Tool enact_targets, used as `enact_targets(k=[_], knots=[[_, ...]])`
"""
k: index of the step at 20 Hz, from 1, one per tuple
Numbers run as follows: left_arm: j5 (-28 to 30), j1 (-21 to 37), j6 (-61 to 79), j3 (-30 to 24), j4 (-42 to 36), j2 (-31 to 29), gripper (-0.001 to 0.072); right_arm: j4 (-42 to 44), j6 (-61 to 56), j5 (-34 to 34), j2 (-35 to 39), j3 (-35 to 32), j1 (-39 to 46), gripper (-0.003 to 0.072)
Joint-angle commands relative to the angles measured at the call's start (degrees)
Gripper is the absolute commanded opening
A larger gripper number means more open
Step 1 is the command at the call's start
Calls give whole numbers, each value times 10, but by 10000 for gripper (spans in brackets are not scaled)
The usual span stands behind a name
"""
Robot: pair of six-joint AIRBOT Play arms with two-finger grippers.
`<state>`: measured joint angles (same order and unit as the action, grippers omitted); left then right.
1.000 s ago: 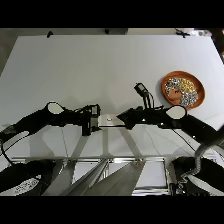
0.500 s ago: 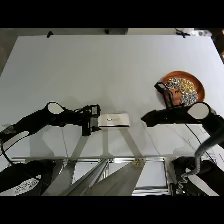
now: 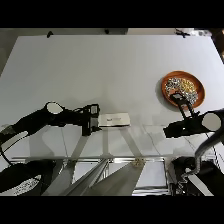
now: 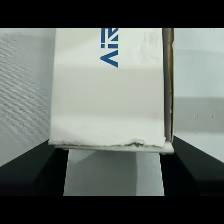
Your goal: Fold the box and place the chain.
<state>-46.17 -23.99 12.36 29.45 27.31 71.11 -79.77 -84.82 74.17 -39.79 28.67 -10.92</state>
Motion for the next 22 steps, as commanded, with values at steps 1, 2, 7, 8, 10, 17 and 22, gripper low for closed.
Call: enact_targets(k=[1, 2, 7, 8, 10, 17, 22], knots=[[17, 23, -80, 0, -24, -46, 2, 8, -24, 5, 5, 0, 1, 10], [29, 39, -101, 0, -24, -74, 2, 12, -24, 2, 5, 0, 1, 10], [121, 175, -352, 0, 129, -238, 2, 18, -23, -1, 5, 0, 1, 10], [125, 214, -439, 0, 209, -269, 2, 18, -23, -3, 5, 0, 1, 10], [110, 290, -594, 0, 374, -313, 2, 18, -23, -11, 5, 0, 1, 10], [29, 501, -757, -5, 562, -314, 2, 50, -23, -48, 5, 0, 1, 10], [15, 513, -757, -8, 561, -273, 2, 50, -24, -46, 5, 0, 1, 10]])
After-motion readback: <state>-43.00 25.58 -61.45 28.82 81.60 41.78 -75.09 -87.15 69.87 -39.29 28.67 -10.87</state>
